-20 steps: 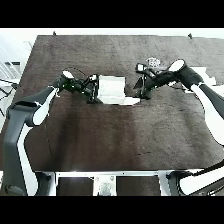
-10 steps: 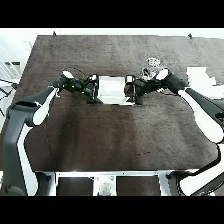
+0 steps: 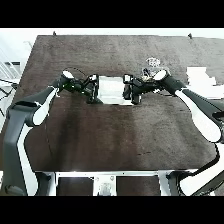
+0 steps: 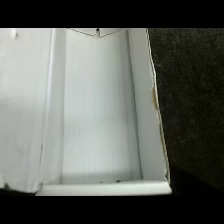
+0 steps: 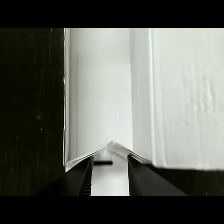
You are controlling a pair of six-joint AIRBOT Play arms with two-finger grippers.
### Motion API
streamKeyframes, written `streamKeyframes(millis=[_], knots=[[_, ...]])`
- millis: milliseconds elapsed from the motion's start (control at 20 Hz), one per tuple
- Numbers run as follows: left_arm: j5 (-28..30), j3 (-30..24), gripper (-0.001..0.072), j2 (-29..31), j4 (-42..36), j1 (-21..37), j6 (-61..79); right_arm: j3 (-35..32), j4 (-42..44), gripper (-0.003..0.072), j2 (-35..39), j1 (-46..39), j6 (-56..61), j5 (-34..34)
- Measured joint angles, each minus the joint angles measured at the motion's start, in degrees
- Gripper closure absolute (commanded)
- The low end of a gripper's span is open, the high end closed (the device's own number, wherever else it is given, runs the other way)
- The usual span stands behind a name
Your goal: Fold the box and place the chain.
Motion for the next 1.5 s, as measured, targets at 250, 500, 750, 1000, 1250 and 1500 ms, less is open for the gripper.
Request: streamKeyframes(millis=[250,500,750,1000,1250,1500], knots=[[0.00,0.00,0.0229,0.00,0.00,0.00,0.02,0.00,2.71,0.0422,-1.20,1.11,-0.68,-1.55],[0.00,0.00,0.0229,0.00,0.00,0.00,-0.02,0.00,3.82,0.0161,-1.79,1.57,-1.29,-2.73],[0.02,0.00,0.0229,0.00,0.00,0.00,-0.04,0.00,4.07,0.0132,-1.88,1.62,-2.51,-2.99],[0.00,0.00,0.0230,0.00,0.00,0.00,-0.02,0.00,2.45,0.0673,-1.84,1.60,-1.81,-3.45],[0.00,0.00,0.0229,0.00,0.00,0.00,-0.02,0.00,-4.17,0.0675,0.90,0.61,5.16,-0.66],[0.00,0.00,0.0230,0.00,0.00,0.00,-0.02,0.00,-5.64,0.0675,8.02,-2.58,17.59,1.70]])
